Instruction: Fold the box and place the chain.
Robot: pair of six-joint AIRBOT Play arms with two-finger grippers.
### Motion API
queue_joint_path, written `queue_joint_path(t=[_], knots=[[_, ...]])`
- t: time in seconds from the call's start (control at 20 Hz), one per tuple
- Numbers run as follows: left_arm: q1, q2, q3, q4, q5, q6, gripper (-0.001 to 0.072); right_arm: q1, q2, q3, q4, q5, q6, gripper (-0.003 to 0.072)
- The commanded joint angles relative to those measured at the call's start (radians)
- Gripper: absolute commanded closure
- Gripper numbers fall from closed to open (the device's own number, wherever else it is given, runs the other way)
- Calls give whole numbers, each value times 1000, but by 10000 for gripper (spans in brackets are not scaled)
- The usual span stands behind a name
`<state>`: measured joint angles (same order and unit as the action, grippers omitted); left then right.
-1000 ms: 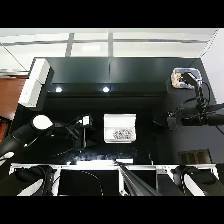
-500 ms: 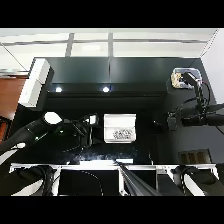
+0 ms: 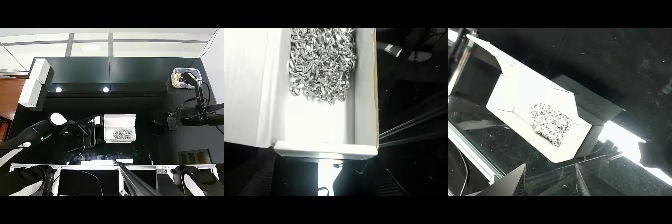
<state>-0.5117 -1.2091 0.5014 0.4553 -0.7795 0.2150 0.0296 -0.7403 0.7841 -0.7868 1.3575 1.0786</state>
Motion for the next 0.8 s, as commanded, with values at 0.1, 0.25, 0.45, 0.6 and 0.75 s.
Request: queue_joint_path(t=[0.1,0.25,0.45,0.6,0.75], knots=[[-19,-29,18,-4,18,-2,38,0,0,1,-2,-9,-2,303],[-19,-29,18,-3,18,-2,246,0,0,1,-28,-64,-2,302],[-19,-29,18,-3,18,-2,247,60,-37,1,-5,-166,40,-34],[-19,-29,18,-3,18,-2,247,138,-152,14,-8,-338,31,-34],[-19,-29,18,-3,19,-2,247,202,-315,54,-7,-478,7,-34]])
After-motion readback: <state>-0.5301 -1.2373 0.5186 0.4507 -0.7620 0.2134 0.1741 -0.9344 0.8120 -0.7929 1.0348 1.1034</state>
